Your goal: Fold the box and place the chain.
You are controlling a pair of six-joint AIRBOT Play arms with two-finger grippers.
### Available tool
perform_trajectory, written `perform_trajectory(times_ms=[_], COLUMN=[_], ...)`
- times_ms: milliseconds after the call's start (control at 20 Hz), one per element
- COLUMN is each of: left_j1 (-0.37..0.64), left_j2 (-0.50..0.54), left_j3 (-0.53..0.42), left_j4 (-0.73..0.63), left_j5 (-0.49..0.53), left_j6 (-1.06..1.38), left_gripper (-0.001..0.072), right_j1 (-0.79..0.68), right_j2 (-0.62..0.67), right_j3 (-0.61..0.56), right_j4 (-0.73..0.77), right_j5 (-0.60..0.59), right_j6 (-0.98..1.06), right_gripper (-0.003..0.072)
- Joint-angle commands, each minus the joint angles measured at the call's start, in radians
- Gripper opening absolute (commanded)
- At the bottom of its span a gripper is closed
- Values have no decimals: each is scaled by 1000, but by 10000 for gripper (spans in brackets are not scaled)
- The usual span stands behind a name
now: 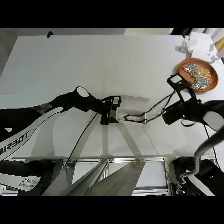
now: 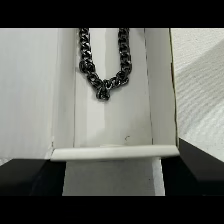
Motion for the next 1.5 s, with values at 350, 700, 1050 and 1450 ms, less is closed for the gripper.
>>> perform_trajectory(times_ms=[350, 700, 1050, 1450], left_j1=[0, 0, 0, 0], left_j2=[0, 0, 0, 0], left_j3=[0, 0, 0, 0], left_j4=[0, 0, 0, 0], left_j5=[0, 0, 0, 0], left_j6=[0, 0, 0, 0], left_gripper=[206, 206, 206, 206], right_j1=[27, 27, 30, 127], right_j2=[198, 98, -149, -463], right_j3=[1, 1, 0, 0], right_j4=[685, 1000, 852, 644], right_j5=[-257, -361, -306, -318], right_j6=[-174, -396, -412, -401], right_gripper=[13, 13, 13, 14])
